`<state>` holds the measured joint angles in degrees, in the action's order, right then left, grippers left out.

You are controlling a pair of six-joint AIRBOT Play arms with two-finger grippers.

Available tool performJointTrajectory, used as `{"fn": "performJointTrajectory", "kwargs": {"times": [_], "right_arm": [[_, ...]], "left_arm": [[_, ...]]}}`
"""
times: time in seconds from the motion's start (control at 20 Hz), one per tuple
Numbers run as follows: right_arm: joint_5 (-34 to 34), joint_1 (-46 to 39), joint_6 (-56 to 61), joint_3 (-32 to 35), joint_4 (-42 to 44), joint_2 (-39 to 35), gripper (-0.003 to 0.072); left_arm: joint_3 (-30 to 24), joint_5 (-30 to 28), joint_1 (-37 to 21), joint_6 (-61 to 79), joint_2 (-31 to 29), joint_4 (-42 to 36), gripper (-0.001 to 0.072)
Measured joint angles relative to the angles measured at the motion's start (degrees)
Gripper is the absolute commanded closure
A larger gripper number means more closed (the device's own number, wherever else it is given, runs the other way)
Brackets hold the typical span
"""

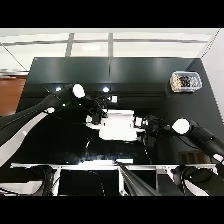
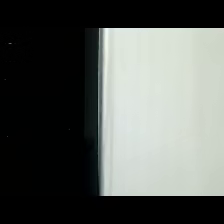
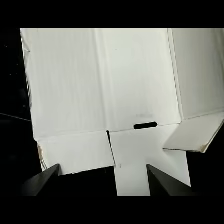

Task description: Fold the box and place the chain.

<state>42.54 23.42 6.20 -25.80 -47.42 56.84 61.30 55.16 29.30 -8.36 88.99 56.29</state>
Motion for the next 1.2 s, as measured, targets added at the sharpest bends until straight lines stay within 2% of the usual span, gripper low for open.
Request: {"fn": "performJointTrajectory", "kwargs": {"times": [0.45, 0.85, 1.2], "right_arm": [[3.67, -1.99, -0.63, -1.01, -2.21, 0.17, 0.0048], [-3.41, 4.35, -1.09, -1.01, 2.86, 0.76, 0.0047], [-4.39, 6.34, -1.44, -1.01, 3.69, 1.20, 0.0047]], "left_arm": [[0.00, 0.70, 0.00, -0.02, 0.00, 0.02, 0.0684], [0.00, 0.85, 0.00, -0.02, 0.00, 0.04, 0.0684], [0.00, 0.92, 0.00, 0.00, 0.00, 0.07, 0.0684]]}}
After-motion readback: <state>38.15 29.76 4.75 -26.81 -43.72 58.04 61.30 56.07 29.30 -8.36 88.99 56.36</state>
